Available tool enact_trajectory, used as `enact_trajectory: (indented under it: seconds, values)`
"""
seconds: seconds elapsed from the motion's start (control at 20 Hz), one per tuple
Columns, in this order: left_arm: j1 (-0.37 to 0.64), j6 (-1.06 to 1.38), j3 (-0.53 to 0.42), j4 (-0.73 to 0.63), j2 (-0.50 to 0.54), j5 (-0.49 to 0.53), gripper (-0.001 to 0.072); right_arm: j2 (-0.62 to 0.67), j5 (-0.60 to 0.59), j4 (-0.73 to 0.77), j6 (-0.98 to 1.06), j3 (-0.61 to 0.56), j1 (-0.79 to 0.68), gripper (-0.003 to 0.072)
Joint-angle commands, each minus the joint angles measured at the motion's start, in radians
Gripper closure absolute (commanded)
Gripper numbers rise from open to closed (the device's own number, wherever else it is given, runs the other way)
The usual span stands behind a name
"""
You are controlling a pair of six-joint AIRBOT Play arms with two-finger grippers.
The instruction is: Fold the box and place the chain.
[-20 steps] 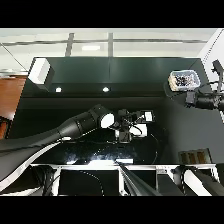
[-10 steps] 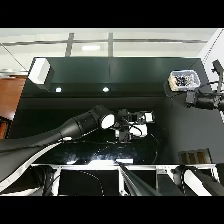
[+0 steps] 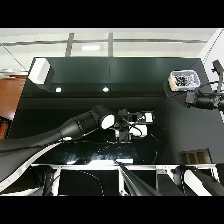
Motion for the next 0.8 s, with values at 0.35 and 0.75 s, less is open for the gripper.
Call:
enact_trajectory:
  seconds: [0.35, 0.75]
  values:
    - [0.0, 0.0, 0.001, 0.026, 0.001, 0.0, -0.0004, 0.001, 0.0, 0.0, 0.0, 0.0, -0.001, 0.065]
    - [0.0, 0.0, 0.0, 0.024, -0.012, 0.001, -0.0002, 0.001, 0.0, 0.001, 0.0, 0.0, -0.001, 0.065]
